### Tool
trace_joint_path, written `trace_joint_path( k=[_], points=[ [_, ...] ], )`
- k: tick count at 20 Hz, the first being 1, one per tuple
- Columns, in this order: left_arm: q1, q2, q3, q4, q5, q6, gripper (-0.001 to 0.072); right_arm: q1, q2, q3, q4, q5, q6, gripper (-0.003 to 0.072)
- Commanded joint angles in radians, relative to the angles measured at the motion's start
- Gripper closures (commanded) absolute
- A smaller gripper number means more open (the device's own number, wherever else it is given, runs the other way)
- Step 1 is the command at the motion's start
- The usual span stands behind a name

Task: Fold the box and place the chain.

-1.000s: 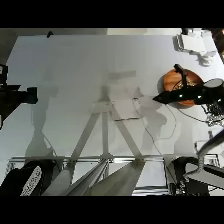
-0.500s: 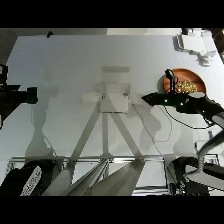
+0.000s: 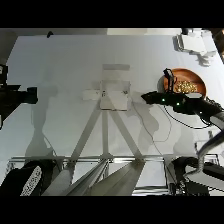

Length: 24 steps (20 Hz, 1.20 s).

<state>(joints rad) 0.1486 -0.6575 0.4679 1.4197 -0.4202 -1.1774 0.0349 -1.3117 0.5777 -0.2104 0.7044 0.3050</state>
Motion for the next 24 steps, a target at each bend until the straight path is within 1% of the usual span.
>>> trace_joint_path(
  k=[1,3,6,8,9,10,11,12,18,20,21,22,23,24],
  points=[
    [-0.001,0.000,0.000,-0.051,0.006,-0.001,0.0069,0.001,0.001,0.000,-0.003,0.039,-0.031,0.0679],
    [-0.001,0.000,0.000,-0.085,0.016,-0.001,0.0069,0.001,0.000,0.000,-0.003,0.047,-0.031,0.0679],
    [0.001,0.000,0.000,-0.076,0.012,-0.001,0.0069,0.001,0.000,0.000,-0.003,0.045,-0.030,0.0678],
    [-0.003,0.000,0.000,-0.086,0.030,-0.001,0.0081,0.002,0.000,0.000,-0.003,0.048,-0.030,0.0678],
    [-0.003,0.000,0.000,-0.096,0.031,-0.001,0.0199,0.001,0.000,0.000,-0.003,0.048,-0.029,0.0678],
    [-0.003,0.000,0.000,-0.105,0.023,-0.002,0.0383,0.002,0.000,0.000,-0.003,0.048,-0.029,0.0678],
    [-0.004,0.000,0.000,-0.119,0.011,0.000,0.0509,0.001,0.000,0.000,-0.003,0.048,-0.029,0.0678],
    [-0.006,0.000,0.000,-0.121,-0.003,0.000,0.0490,0.001,0.000,0.000,-0.002,0.048,-0.030,0.0678],
    [-0.006,0.000,0.000,-0.133,-0.025,-0.001,0.0494,0.001,0.000,0.000,-0.002,0.047,-0.029,0.0678],
    [-0.006,-0.001,0.000,-0.133,-0.072,0.002,0.0485,0.001,0.000,0.000,-0.002,0.047,-0.030,0.0678],
    [-0.011,-0.001,0.000,-0.131,-0.090,0.021,0.0396,0.001,0.000,0.000,-0.002,0.047,-0.029,0.0678],
    [-0.019,-0.001,0.000,-0.132,-0.097,0.038,0.0333,0.001,0.000,0.000,-0.002,0.047,-0.029,0.0678],
    [-0.033,-0.002,0.007,-0.131,-0.107,0.037,0.0324,0.001,0.000,0.000,-0.002,0.047,-0.029,0.0678],
    [-0.051,-0.008,0.032,-0.132,-0.139,0.036,0.0324,0.002,0.000,0.000,-0.002,0.047,-0.029,0.0678]
  ],
)
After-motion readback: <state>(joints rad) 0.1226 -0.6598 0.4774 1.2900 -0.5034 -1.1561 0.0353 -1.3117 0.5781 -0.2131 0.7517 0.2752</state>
